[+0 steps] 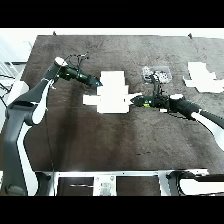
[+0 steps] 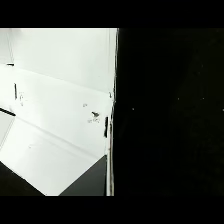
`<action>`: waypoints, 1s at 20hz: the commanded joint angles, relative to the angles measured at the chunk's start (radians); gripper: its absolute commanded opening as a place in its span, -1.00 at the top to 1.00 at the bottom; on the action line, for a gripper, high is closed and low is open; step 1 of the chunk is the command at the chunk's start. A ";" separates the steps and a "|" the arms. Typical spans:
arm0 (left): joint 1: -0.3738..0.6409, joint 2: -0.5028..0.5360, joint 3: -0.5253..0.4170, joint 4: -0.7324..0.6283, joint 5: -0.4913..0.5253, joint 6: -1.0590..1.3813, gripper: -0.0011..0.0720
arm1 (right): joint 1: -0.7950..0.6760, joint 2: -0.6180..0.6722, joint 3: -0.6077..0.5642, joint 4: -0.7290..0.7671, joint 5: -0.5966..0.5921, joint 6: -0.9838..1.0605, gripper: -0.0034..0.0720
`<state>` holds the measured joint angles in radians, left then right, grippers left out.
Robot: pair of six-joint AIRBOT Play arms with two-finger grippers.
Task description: Fold the box and place the chain.
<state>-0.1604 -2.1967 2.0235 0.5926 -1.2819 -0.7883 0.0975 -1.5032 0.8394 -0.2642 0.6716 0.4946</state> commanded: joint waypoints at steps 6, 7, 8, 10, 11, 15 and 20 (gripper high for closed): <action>-0.013 -0.031 0.005 -0.006 0.002 0.021 -0.16 | 0.001 -0.001 0.000 0.003 0.001 -0.010 0.88; -0.016 -0.031 0.005 -0.006 -0.013 0.029 -0.17 | 0.001 -0.001 0.000 0.003 0.001 -0.010 0.88; -0.019 -0.031 0.005 -0.008 -0.019 0.031 -0.16 | 0.001 -0.001 0.000 0.003 0.001 -0.010 0.88; -0.023 -0.033 0.005 -0.023 -0.020 0.041 -0.16 | 0.001 -0.001 0.000 0.003 0.001 -0.010 0.88; -0.024 -0.035 0.005 -0.027 -0.020 0.042 0.02 | 0.001 -0.001 0.000 0.003 0.001 -0.010 0.88; -0.032 -0.037 0.005 -0.034 -0.045 0.049 0.02 | 0.001 -0.001 0.000 0.003 0.001 -0.010 0.88; -0.032 -0.043 0.005 -0.061 -0.054 0.064 0.37 | 0.001 -0.001 0.000 0.003 0.001 -0.010 0.88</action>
